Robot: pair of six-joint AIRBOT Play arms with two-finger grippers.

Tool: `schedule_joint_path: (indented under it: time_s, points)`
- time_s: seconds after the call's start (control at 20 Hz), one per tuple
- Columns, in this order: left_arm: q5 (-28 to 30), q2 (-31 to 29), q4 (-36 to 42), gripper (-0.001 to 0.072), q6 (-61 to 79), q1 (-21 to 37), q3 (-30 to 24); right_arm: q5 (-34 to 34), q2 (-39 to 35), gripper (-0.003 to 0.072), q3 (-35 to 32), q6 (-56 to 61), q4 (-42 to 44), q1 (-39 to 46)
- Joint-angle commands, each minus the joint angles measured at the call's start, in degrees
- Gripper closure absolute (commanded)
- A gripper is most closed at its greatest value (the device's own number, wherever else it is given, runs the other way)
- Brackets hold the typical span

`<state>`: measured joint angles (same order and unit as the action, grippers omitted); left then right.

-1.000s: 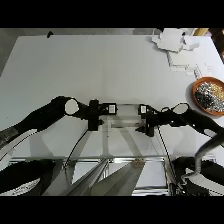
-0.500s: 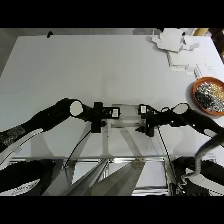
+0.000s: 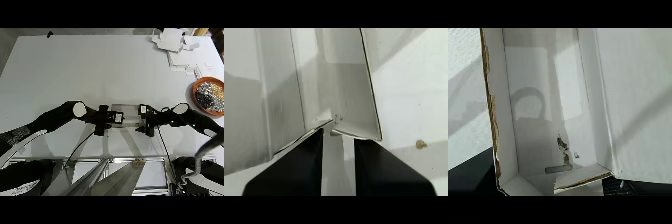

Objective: Fold the box and place the chain.

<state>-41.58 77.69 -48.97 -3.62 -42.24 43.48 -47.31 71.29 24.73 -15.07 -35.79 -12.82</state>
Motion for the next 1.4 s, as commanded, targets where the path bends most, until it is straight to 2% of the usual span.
schedule_joint_path:
  time_s: [0.0,0.2,0.25,0.3,0.35,0.4,0.55,0.65,0.75,0.95,1.0,1.1,1.15,1.25,1.35]
  points:
    - [1.4,0.5,3.0,0.058,0.5,-0.7,0.0,0.0,0.0,0.0391,0.0,0.0,0.0,0.0]
    - [2.4,1.4,4.5,0.0573,0.4,-1.5,0.0,0.0,0.0,0.0391,0.0,0.0,0.0,0.0]
    - [2.3,1.6,4.7,0.0533,-0.3,-1.6,0.0,0.0,0.0,0.0391,0.0,0.0,0.0,0.0]
    - [2.4,1.8,4.7,0.0398,-2.8,-1.7,0.0,0.0,0.0,0.0391,0.0,0.0,0.0,0.0]
    - [2.4,1.7,4.5,0.0317,-5.6,-1.7,0.0,0.0,0.0,0.0391,0.0,0.0,0.0,0.0]
    - [2.4,1.7,4.3,0.0281,-7.7,-1.6,0.0,0.0,0.0,0.0391,0.0,0.0,0.0,0.0]
    - [2.3,0.9,4.2,0.0282,-12.0,-1.6,0.0,0.0,0.0,0.0391,0.0,0.0,0.0,0.0]
    - [2.1,-1.0,3.0,0.03,-15.0,-1.3,0.0,0.0,0.0,0.0391,0.0,0.0,0.0,0.0]
    - [0.8,-4.3,-0.7,0.0428,-24.6,-0.2,0.0,0.0,0.0,0.0391,0.0,0.0,0.0,0.0]
    - [-5.3,-13.4,-11.0,0.0443,-54.2,3.7,0.0,0.0,0.0,0.0391,0.0,0.0,0.0,0.0]
    - [-7.5,-15.7,-14.6,0.0502,-61.5,5.0,0.0,0.0,0.0,0.0391,0.0,0.0,0.0,0.0]
    - [-11.7,-18.8,-20.7,0.0663,-73.0,8.0,0.0,0.0,0.0,0.0391,0.0,0.0,0.0,0.0]
    - [-13.9,-19.4,-21.8,0.0706,-77.4,9.7,0.0,0.0,0.0,0.0391,0.0,0.0,0.0,0.0]
    - [-16.4,-18.8,-21.8,0.0706,-83.5,12.3,-0.4,0.0,0.0,0.0391,0.0,0.0,0.0,0.0]
    - [-15.5,-17.5,-21.2,0.0706,-86.8,13.3,-2.3,0.0,0.0,0.0391,0.0,0.0,0.0,0.0]
